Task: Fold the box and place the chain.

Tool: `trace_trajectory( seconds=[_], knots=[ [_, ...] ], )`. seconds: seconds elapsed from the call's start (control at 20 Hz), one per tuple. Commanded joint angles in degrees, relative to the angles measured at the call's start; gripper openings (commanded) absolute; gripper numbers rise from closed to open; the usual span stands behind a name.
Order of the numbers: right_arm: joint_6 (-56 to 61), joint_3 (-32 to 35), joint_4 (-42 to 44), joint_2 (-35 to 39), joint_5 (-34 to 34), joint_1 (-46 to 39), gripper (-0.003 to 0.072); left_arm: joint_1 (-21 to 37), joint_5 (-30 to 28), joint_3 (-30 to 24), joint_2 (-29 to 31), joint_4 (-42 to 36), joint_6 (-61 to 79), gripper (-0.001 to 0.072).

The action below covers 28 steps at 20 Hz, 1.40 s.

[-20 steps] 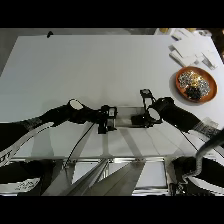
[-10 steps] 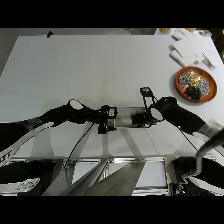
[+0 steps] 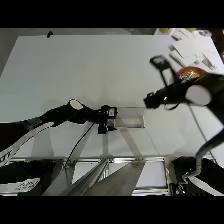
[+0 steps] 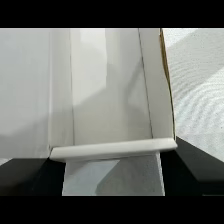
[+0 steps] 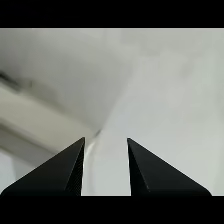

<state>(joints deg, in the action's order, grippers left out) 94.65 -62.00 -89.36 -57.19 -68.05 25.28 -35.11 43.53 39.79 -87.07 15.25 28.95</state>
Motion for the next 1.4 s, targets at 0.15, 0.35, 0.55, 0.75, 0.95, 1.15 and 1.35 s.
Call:
trace_trajectory(
  seconds=[0.15,0.35,0.55,0.75,0.95,1.15,1.35],
  knots=[
    [-6.7,-12.1,-1.8,-11.0,1.0,-25.8,0.0220,0.0,0.0,0.0,0.0,0.0,0.0,0.0009],
    [-8.2,-12.1,-1.9,-19.1,2.6,-38.5,0.0220,0.0,0.0,0.0,0.0,0.0,0.0,0.0009],
    [-10.8,-12.1,-1.8,-24.4,2.6,-45.7,0.0219,0.0,0.0,0.0,0.0,0.0,0.0,0.0009],
    [-11.2,-12.1,-1.8,-27.8,1.8,-47.4,0.0216,0.0,0.0,0.0,0.0,0.0,0.0,0.0009],
    [-11.2,-12.1,-1.7,-31.7,1.4,-47.4,0.0167,0.0,0.0,0.0,0.0,0.0,0.0,0.0009],
    [-11.2,-12.1,-1.2,-34.3,1.5,-47.4,0.0167,0.0,0.0,0.0,0.0,0.0,0.0,0.0009],
    [-11.2,-12.1,-0.6,-34.9,2.7,-47.4,0.0167,0.0,0.0,0.0,0.0,0.0,0.0,0.0009]
  ],
)
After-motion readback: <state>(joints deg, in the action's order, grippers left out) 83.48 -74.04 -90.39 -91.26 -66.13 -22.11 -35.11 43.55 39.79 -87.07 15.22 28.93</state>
